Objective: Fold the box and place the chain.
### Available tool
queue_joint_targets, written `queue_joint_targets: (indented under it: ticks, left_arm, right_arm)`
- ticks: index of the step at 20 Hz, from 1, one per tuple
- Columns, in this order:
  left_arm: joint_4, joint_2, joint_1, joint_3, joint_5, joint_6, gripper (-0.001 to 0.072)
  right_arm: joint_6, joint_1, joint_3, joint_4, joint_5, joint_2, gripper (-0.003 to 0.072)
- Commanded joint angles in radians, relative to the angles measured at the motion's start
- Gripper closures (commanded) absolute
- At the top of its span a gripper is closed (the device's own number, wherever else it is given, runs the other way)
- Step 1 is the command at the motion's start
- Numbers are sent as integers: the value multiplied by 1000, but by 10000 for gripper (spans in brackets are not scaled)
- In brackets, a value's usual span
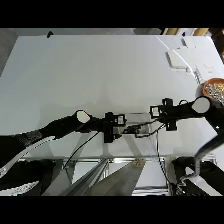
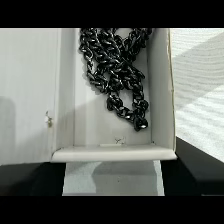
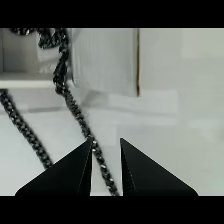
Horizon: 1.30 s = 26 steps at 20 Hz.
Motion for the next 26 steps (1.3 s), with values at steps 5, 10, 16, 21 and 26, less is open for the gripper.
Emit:
queue_joint_targets:
  ticks: [5,10,16,21,26]
  left_arm:
    - [0,1,0,0,0,0,378]
    - [0,1,0,0,0,0,378]
    - [0,1,0,0,0,0,378]
    - [0,1,0,0,0,0,378]
    - [0,1,0,0,0,0,378]
  right_arm:
    - [-26,-1,0,-99,-65,-151,488]
    - [-26,-1,0,-100,-91,-156,500]
    - [-26,-1,-22,-116,-91,-156,538]
    - [-14,0,-22,-116,-1,-105,668]
    - [35,0,-22,80,116,109,668]
